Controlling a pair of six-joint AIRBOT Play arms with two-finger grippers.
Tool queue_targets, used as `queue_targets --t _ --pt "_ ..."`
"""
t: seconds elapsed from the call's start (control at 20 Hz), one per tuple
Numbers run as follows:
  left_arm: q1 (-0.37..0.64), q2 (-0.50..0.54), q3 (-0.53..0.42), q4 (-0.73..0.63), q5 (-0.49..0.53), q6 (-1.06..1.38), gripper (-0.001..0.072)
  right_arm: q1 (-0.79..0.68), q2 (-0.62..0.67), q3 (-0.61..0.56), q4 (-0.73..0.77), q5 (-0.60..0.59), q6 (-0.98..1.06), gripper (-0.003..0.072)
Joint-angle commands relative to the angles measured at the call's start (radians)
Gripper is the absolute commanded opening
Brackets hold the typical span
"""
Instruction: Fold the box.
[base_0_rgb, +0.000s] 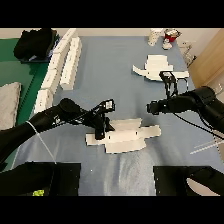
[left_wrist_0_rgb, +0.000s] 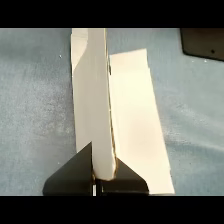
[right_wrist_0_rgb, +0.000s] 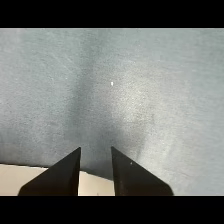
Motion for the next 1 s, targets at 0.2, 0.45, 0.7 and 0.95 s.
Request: queue_targets --t 0.2,0.45,0.7,0.95 --pt "-0.002 -0.014 0.009 0.003 -0.046 0.011 0.0012 0.000 -0.001 0.001 0.005 0.002 0.002 0.0303" --pt "0.006 -0.014 0.032 0.003 -0.116 0.039 0.0012 0.000 -0.001 0.001 0.009 0.002 0.003 0.0303" --pt "0.069 -0.034 0.069 0.003 -0.189 0.060 0.0011 0.000 -0.001 0.001 0.024 0.003 0.003 0.0303" --pt "0.077 -0.102 0.093 0.000 -0.191 0.053 0.0012 0.000 -0.001 0.001 0.024 0.003 0.003 0.0303"
